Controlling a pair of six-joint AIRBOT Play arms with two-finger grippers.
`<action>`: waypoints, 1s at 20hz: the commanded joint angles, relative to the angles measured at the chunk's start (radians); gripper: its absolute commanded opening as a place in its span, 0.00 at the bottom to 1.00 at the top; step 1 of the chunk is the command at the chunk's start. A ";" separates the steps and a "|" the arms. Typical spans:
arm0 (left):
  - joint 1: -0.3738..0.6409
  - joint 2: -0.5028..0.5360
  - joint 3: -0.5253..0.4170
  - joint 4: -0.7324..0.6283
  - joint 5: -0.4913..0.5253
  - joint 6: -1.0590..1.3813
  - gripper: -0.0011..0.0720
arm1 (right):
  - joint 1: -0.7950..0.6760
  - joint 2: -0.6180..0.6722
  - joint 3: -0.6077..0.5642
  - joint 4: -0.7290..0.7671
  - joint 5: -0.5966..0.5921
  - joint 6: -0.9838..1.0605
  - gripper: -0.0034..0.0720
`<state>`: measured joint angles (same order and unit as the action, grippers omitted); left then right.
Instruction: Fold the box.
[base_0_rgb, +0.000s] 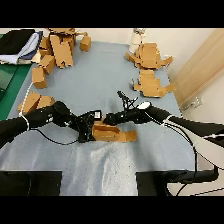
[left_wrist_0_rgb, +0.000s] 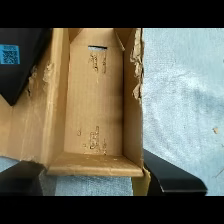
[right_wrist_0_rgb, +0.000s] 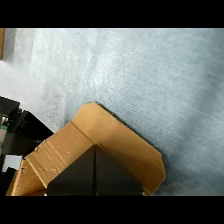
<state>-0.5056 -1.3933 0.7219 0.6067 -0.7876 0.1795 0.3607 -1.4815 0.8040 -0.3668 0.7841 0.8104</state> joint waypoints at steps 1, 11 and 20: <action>0.000 0.000 0.000 0.000 0.016 -0.014 0.84 | 0.001 -0.003 0.001 -0.008 -0.011 -0.011 0.04; 0.000 0.000 0.000 0.001 0.020 -0.020 0.83 | -0.178 0.314 0.005 -0.717 0.261 0.132 0.32; 0.000 0.000 0.000 0.000 0.021 -0.020 0.84 | 0.077 0.277 -0.005 -0.902 0.296 -0.088 0.67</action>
<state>-0.5056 -1.3930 0.7219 0.6071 -0.7677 0.1593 0.3809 -1.1919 0.7990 -1.1770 1.0847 0.7498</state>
